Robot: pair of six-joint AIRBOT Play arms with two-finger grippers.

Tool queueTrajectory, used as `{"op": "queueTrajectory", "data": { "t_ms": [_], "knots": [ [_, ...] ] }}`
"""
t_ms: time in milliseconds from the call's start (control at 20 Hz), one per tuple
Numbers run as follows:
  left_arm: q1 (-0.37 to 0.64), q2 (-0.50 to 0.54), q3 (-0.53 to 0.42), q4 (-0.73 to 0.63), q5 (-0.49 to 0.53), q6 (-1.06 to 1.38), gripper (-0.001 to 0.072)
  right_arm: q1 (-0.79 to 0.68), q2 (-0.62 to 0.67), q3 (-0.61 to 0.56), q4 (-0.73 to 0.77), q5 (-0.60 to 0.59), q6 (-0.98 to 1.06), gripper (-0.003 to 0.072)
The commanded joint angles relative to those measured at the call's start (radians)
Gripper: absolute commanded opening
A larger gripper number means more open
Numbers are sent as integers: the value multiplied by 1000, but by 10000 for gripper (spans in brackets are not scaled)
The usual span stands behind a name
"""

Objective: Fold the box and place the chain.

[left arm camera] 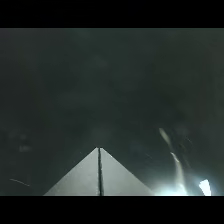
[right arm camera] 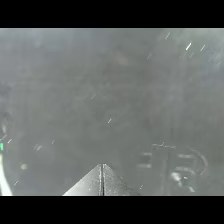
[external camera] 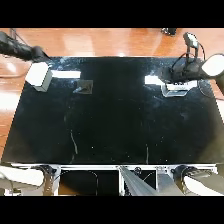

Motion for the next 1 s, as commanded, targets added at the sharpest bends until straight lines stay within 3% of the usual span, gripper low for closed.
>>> {"op": "queueTrajectory", "data": {
  "t_ms": [0,100,200,300,500,650,750,950],
  "knots": [
    [-174,367,-518,118,-258,-88,18,2,-84,56,-140,66,72,33],
    [-264,556,-795,270,-478,-220,18,-7,-84,-22,-235,103,140,33],
    [-328,608,-889,401,-446,-351,18,-9,-80,-116,-286,137,173,33],
    [-367,600,-890,436,-396,-388,19,-3,-47,-210,-268,139,187,33],
    [-375,640,-882,413,-390,-415,20,22,150,-373,-268,95,237,33],
    [-360,665,-830,452,-314,-415,20,22,297,-462,-325,118,254,33],
    [-362,700,-844,452,-299,-432,20,22,369,-498,-356,81,254,33],
    [-360,846,-967,465,-480,-484,20,22,402,-502,-377,40,253,32]
  ]
}}
